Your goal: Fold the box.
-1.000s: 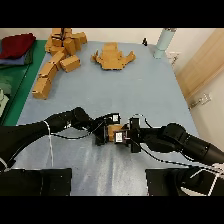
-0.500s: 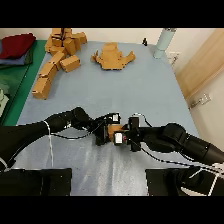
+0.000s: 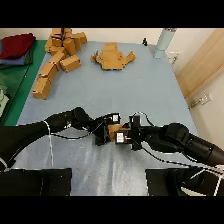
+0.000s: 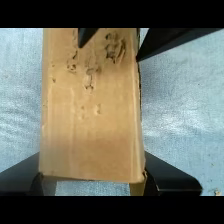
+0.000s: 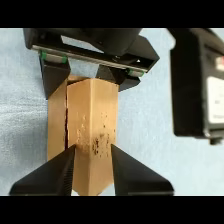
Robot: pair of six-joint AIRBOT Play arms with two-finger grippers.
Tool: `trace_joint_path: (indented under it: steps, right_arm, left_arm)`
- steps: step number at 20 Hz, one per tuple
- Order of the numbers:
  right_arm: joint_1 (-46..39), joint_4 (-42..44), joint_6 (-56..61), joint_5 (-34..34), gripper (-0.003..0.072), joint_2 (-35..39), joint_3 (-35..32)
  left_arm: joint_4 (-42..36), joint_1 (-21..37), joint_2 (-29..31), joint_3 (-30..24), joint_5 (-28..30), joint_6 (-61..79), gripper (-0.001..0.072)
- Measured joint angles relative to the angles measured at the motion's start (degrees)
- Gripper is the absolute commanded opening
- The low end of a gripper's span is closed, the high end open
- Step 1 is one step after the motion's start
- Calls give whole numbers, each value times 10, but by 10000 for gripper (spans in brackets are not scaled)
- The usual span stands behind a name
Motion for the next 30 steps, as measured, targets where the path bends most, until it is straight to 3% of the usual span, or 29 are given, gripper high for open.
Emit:
trace_joint_path:
  steps: [2, 5, 27, 29, 30]
  right_arm:
    - [0, 1, 0, -2, 199, 1, 0]
    - [0, 1, 0, -3, 122, -1, 0]
    - [11, 41, 6, -40, 121, 10, -5]
    - [11, 19, 21, -43, 6, 22, -5]
    - [11, 7, 30, -45, 6, 26, -5]
  left_arm:
    - [0, 0, 0, 0, 0, 0, 421]
    - [0, 0, 0, 0, 0, 0, 422]
    - [0, 0, 0, 0, 0, -1, 422]
    - [0, 0, 0, 0, 0, -1, 421]
    - [0, 0, 0, 0, 0, -1, 422]
